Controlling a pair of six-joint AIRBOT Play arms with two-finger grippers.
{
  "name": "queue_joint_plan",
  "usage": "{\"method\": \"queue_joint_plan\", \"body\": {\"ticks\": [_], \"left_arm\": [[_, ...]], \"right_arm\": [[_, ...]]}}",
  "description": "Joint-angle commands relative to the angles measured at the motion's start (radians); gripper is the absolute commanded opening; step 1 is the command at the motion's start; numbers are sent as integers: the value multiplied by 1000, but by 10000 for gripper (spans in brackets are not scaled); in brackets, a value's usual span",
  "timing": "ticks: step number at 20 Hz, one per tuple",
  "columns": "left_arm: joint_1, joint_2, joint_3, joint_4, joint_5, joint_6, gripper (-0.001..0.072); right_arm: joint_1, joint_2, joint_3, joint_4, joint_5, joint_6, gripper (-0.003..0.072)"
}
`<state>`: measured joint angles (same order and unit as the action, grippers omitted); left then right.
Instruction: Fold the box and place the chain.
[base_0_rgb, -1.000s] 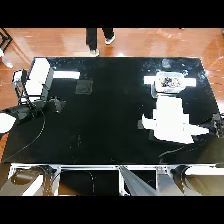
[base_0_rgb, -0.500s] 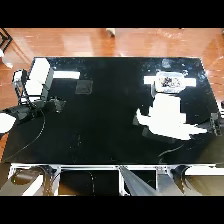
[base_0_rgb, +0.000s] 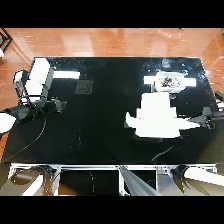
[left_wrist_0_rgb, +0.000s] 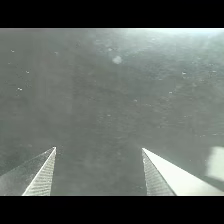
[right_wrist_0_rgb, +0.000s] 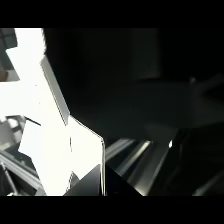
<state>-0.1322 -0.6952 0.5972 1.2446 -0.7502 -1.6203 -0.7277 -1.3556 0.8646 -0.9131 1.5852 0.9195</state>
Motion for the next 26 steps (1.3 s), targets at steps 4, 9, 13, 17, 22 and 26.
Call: {"method": "queue_joint_plan", "body": {"ticks": [4, 9, 13, 17, 22, 26], "left_arm": [[-69, -43, -1, -56, -18, 1, 625], [-126, -171, -1, -173, -26, 47, 626], [-48, -311, -1, -465, -151, 330, 626], [61, -455, -1, -633, -364, 598, 626], [67, -622, 0, -812, -454, 953, 627], [18, -755, 14, -850, -498, 1063, 627]], "right_arm": [[307, 293, -240, 199, -182, 78, 23], [602, 455, -333, 274, -304, 121, 23], [803, 594, -447, 266, -504, 120, 23], [906, 630, -504, 254, -595, 120, 23], [919, 630, -504, 270, -598, 143, 23], [919, 630, -504, 270, -595, 155, 23]]}}
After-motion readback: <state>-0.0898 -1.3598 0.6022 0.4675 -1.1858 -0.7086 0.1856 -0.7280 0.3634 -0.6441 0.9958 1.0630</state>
